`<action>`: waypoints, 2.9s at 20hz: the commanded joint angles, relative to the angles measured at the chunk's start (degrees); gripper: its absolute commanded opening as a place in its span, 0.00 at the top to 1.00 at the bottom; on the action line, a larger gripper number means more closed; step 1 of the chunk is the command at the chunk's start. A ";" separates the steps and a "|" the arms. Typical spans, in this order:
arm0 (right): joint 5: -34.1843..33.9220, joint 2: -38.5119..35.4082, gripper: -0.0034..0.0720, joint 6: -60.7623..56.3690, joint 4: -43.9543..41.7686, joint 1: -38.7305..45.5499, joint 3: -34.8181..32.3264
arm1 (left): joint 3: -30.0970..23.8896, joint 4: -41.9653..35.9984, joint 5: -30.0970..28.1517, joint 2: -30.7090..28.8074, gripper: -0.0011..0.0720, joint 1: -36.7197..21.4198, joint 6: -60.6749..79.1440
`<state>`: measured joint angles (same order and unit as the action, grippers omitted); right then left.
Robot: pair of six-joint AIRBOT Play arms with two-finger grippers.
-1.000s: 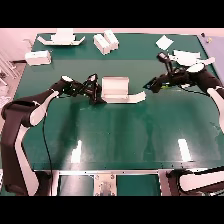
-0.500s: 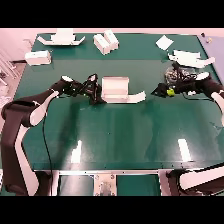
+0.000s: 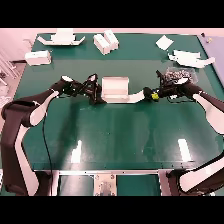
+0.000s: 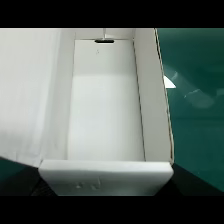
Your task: Fold the box and place the chain.
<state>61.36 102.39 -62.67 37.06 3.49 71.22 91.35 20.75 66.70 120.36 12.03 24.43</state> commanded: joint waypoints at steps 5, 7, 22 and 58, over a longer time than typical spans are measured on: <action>1.75 -0.42 0.95 -0.13 -2.51 -2.97 3.17 | 0.00 0.00 -0.04 0.02 0.33 -0.07 0.00; 1.75 -1.16 0.95 -1.22 -1.01 -3.76 4.94 | 0.00 0.00 -0.04 0.02 0.33 -0.07 0.00; 6.45 -1.31 0.58 -3.82 0.50 -5.88 8.74 | 0.00 0.00 -0.02 0.02 0.33 -0.07 0.00; 2.71 0.63 0.46 -33.35 33.57 -22.21 17.92 | 0.00 0.00 0.39 0.02 0.33 -0.07 -0.17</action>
<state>64.51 102.13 -94.02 69.87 -17.80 88.71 91.35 20.82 67.16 120.36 11.92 24.34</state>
